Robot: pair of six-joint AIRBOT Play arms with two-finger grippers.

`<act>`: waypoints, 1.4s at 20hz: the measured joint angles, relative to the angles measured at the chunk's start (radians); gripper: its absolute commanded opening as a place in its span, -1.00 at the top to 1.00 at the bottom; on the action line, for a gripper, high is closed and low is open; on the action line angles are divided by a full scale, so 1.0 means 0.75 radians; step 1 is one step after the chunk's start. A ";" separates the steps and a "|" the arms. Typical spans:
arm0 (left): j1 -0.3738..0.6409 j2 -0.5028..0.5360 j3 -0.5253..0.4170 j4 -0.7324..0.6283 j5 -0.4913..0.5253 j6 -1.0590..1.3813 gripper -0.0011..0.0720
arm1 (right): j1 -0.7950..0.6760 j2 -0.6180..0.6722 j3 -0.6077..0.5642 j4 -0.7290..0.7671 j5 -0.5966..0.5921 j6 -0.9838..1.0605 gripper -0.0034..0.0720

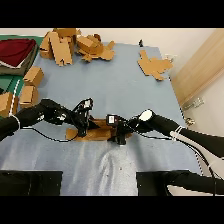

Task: Fold the box.

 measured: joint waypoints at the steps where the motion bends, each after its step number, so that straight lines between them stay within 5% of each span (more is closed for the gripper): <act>1: 0.000 0.000 0.000 0.000 0.000 0.000 0.93 | 0.000 -0.002 -0.001 0.001 0.000 -0.004 -0.68; 28: 0.000 0.000 0.000 0.000 0.001 0.000 0.93 | 0.000 -0.003 0.000 -0.035 -0.003 -0.015 -0.68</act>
